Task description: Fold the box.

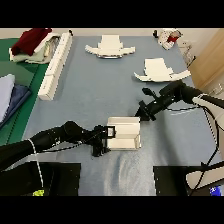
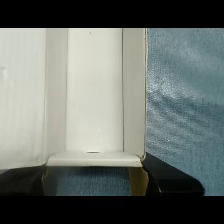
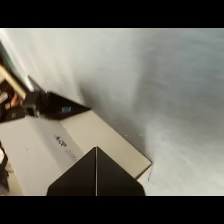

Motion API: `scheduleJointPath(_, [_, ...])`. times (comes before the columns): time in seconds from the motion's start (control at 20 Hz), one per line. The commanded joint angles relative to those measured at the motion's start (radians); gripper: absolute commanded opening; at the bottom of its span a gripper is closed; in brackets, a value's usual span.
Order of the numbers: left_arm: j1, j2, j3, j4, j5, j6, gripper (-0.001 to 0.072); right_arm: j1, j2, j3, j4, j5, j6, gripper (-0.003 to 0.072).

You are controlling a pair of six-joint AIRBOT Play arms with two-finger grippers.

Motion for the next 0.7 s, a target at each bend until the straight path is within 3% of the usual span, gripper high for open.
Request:
scheduleJointPath(0.0, [0.0, 0.0, 0.001, 0.0, 0.0, 0.0, 0.028, 0.086, -0.014, 0.016, 0.032, -0.119, -0.138, 0.0002])
scheduleJointPath(0.15, [0.0, 0.0, 0.001, 0.0, 0.001, 0.0, 0.0281, 0.174, 0.067, 0.016, -0.028, -0.096, -0.191, 0.0002])
scheduleJointPath(0.35, [0.0, 0.0, 0.001, 0.0, 0.0, 0.0, 0.028, 0.282, 0.211, 0.006, -0.18, 0.038, -0.209, 0.0002])
scheduleJointPath(0.65, [0.0, 0.0, 0.001, 0.0, 0.001, 0.0, 0.028, 0.447, 0.48, -0.246, -0.213, 0.404, -0.412, 0.0003])
